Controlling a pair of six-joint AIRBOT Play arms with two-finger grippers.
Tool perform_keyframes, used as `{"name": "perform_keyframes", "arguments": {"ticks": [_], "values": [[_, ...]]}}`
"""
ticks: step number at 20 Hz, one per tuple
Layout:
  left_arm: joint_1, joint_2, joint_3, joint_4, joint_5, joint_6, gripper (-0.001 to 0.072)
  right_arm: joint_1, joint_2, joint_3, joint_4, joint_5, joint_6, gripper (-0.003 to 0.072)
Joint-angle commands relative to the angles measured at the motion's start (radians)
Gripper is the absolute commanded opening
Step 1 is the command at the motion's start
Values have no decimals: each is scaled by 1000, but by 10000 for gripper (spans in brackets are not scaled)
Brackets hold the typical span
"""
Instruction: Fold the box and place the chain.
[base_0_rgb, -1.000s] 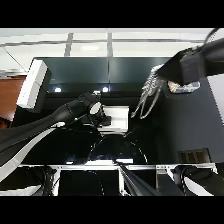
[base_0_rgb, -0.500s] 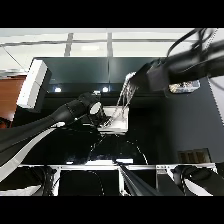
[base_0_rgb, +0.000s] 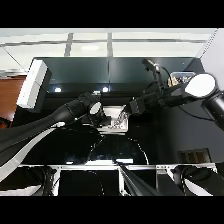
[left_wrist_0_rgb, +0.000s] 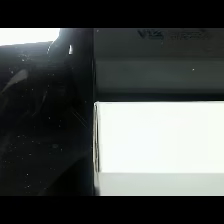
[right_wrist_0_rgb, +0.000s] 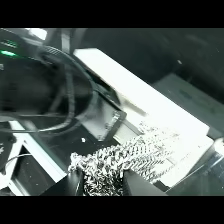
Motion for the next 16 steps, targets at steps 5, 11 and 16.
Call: {"name": "perform_keyframes", "arguments": {"ticks": [5, 11, 16], "values": [[0, 0, 1, 0, -2, 0, 26, 59, -5, -112, -10, -210, 8, 14], [0, 0, 1, 0, 8, 0, 26, 107, -80, -152, -43, -309, 4, 424], [0, 0, 1, 0, 7, 0, 26, -105, 14, -142, -179, -160, 3, 423]]}}
